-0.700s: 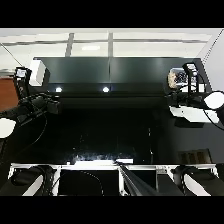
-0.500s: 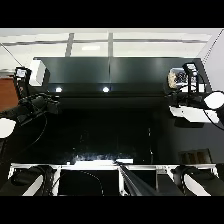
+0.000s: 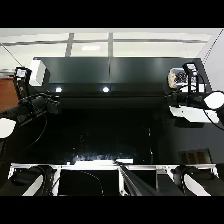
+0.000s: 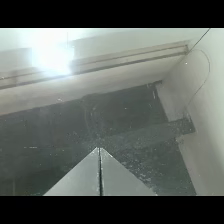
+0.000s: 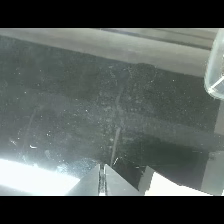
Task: Fold the box and place the chain.
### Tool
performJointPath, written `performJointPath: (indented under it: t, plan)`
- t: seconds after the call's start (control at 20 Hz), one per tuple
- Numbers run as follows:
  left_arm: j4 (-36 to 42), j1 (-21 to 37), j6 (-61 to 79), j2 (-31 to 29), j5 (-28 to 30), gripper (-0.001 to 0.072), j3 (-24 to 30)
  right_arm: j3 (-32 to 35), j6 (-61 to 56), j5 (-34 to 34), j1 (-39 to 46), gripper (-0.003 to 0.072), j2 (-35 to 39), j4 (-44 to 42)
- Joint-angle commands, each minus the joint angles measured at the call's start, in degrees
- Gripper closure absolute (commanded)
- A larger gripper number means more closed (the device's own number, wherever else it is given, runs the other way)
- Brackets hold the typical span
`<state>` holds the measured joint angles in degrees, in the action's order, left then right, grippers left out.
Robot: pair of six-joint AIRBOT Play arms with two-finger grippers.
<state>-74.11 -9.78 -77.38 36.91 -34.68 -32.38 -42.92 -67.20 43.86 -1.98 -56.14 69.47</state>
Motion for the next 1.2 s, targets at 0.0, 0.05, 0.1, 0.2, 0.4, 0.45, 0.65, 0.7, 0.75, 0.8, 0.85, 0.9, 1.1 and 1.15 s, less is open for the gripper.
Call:
performJointPath:
  t: [0.0,0.05,0.1,0.2,0.4,0.45,0.65,0.7,0.75,0.8,0.85,0.9,1.1,1.15]
  plan:
    - [0.0,0.0,0.0,0.0,0.0,0.0681,0.1,0.0,0.0,0.0,-0.1,0.0649,0.0,0.0]
    - [0.0,0.0,0.0,0.0,0.0,0.0681,0.1,0.0,0.0,-0.4,-0.1,0.065,0.0,-0.7]
    - [0.0,0.0,0.0,0.0,-0.1,0.0681,0.1,0.0,0.0,-1.7,-0.1,0.065,0.0,-1.3]
    - [0.0,0.0,-0.4,0.0,0.0,0.0592,0.1,0.0,-0.1,-3.9,-0.1,0.0575,0.0,-3.1]
    - [0.0,0.0,-0.7,0.4,0.0,-0.0001,0.1,-0.9,-10.8,-3.9,3.1,-0.0022,-0.5,6.7]
    - [0.0,0.0,-0.7,0.4,-0.1,-0.0001,0.1,-1.8,-17.5,-3.8,6.2,-0.0022,-0.5,13.2]
    - [0.0,0.0,-0.7,0.4,0.0,0.0,0.1,-9.1,-24.6,-5.1,27.7,-0.0021,-1.4,23.7]
    - [0.0,0.0,-0.7,0.4,0.0,0.0,0.1,-11.1,-25.7,-4.9,33.3,-0.0021,-2.3,23.5]
    - [0.0,0.0,-0.7,0.4,0.0,0.0,0.1,-13.2,-27.2,-3.6,38.8,-0.0021,-3.7,23.0]
    - [0.1,0.0,-0.7,0.4,0.1,0.0,0.1,-15.0,-27.7,-1.2,43.5,-0.002,-5.2,21.3]
    - [0.2,0.0,-0.7,0.4,0.1,0.0,0.1,-16.3,-27.7,1.7,47.8,-0.002,-7.2,19.1]
    - [0.2,0.0,-0.7,0.5,0.1,0.0,0.1,-17.2,-27.5,4.0,51.1,-0.002,-9.3,17.4]
    - [0.3,0.0,-0.7,1.1,0.1,0.0,0.1,-21.6,-7.1,6.6,58.1,-0.002,-16.7,-1.3]
    - [0.2,0.0,-0.7,1.1,0.1,0.0,0.1,-23.6,-2.5,9.9,58.8,-0.0019,-19.4,-5.0]
